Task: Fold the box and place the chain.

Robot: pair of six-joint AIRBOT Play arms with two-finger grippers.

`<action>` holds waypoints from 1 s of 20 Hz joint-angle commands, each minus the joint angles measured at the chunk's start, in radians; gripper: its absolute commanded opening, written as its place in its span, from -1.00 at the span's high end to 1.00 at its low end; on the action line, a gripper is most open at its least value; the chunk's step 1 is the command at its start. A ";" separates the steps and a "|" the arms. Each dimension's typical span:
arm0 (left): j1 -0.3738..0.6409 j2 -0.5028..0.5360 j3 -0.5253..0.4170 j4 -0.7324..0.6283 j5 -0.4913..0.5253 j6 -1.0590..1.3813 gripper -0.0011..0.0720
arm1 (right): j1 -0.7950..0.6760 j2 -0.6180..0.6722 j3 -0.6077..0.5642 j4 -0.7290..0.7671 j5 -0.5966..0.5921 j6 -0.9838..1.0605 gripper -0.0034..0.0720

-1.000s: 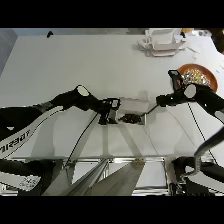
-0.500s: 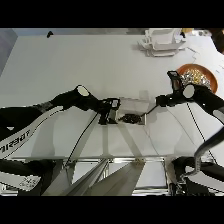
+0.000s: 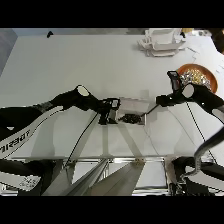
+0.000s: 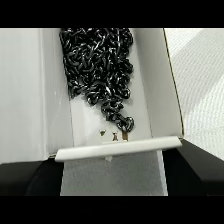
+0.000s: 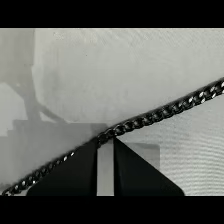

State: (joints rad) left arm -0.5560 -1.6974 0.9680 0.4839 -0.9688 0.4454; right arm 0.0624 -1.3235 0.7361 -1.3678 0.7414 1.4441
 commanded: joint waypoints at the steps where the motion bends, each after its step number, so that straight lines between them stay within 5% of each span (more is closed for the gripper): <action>1: 0.001 0.000 0.001 0.000 0.000 0.000 0.94 | 0.001 -0.018 -0.001 0.002 0.007 0.000 0.82; 7: 0.001 0.000 0.001 0.000 0.000 0.000 0.94 | 0.001 0.007 -0.001 0.002 0.037 -0.002 0.87; 17: 0.001 0.000 0.001 0.001 0.000 0.000 0.94 | 0.001 0.296 -0.001 -0.002 0.116 -0.008 0.86; 19: 0.001 0.000 0.001 0.001 0.000 0.000 0.94 | 0.001 0.288 -0.001 -0.002 0.086 -0.008 -0.02; 20: 0.001 0.000 0.001 0.000 0.000 0.000 0.94 | 0.001 0.274 -0.001 -0.004 0.076 -0.008 -0.13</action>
State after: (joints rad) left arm -0.5560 -1.6974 0.9680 0.4839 -0.9688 0.4458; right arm 0.0631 -1.0592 0.7341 -1.3689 0.8391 1.4361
